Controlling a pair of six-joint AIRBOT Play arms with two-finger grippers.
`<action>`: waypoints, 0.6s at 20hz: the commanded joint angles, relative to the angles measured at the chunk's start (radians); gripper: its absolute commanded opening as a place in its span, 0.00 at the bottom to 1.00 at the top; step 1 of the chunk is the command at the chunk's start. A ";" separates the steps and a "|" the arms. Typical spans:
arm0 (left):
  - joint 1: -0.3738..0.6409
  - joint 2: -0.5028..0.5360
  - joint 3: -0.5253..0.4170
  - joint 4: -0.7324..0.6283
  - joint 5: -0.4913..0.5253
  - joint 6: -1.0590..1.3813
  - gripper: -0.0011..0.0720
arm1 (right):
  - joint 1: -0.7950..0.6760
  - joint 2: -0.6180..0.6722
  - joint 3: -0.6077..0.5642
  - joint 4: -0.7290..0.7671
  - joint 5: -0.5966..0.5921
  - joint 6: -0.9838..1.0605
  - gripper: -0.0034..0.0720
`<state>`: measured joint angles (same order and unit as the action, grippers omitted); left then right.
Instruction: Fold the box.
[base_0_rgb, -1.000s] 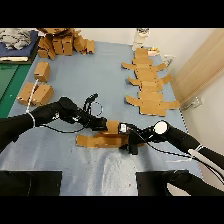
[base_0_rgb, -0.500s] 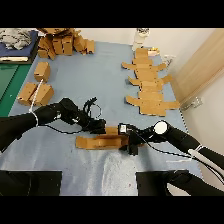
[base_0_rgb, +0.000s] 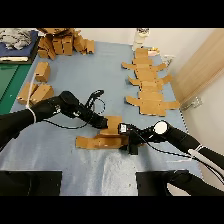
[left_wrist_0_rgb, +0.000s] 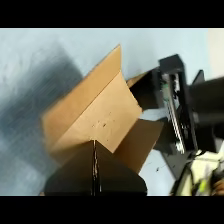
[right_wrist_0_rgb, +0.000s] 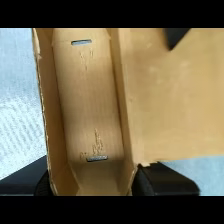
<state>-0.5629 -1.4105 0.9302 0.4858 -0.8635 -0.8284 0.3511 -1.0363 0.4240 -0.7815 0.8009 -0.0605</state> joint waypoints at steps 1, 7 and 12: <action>0.039 0.071 0.009 0.026 0.018 0.289 0.03 | 0.000 0.001 0.000 0.000 0.003 0.000 0.73; 0.063 0.227 -0.077 0.253 0.089 0.425 0.02 | 0.000 0.001 0.000 0.000 0.003 0.000 0.73; -0.036 0.469 -0.378 0.300 0.256 0.552 0.03 | 0.000 0.001 0.000 0.000 0.004 0.000 0.73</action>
<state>-0.5602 -1.0668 0.6968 0.7338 -0.7128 -0.3664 0.3511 -1.0363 0.4240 -0.7815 0.8021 -0.0605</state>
